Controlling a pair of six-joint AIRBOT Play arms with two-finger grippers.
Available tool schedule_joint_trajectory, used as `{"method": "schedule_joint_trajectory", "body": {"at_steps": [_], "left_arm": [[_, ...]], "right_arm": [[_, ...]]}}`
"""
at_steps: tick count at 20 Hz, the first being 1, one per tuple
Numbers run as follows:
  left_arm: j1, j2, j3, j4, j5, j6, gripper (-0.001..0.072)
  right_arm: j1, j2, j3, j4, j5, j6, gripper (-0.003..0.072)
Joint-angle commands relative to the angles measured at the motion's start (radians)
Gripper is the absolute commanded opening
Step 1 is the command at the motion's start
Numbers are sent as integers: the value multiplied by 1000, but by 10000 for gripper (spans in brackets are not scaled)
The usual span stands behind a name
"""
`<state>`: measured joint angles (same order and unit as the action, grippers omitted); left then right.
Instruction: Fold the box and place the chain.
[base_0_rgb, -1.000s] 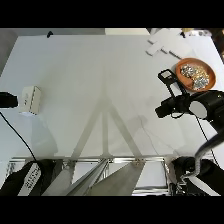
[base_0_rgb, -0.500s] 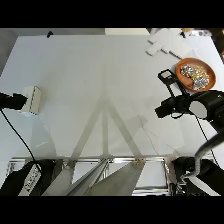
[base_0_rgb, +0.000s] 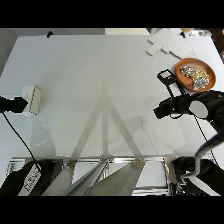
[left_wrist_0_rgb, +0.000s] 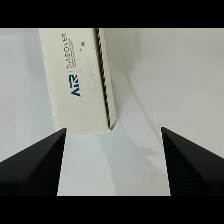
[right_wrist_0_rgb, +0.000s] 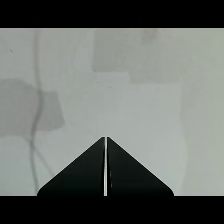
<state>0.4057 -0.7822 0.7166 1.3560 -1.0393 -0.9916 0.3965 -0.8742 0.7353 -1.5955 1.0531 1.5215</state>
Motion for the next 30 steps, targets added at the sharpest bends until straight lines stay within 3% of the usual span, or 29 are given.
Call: {"method": "schedule_joint_trajectory", "body": {"at_steps": [1,30], "left_arm": [[0,0,0,-1,-13,-4,639],[-1,0,0,-17,7,-4,638]], "right_arm": [[0,1,1,6,-1,0,13],[0,1,1,6,-1,0,13]]}}
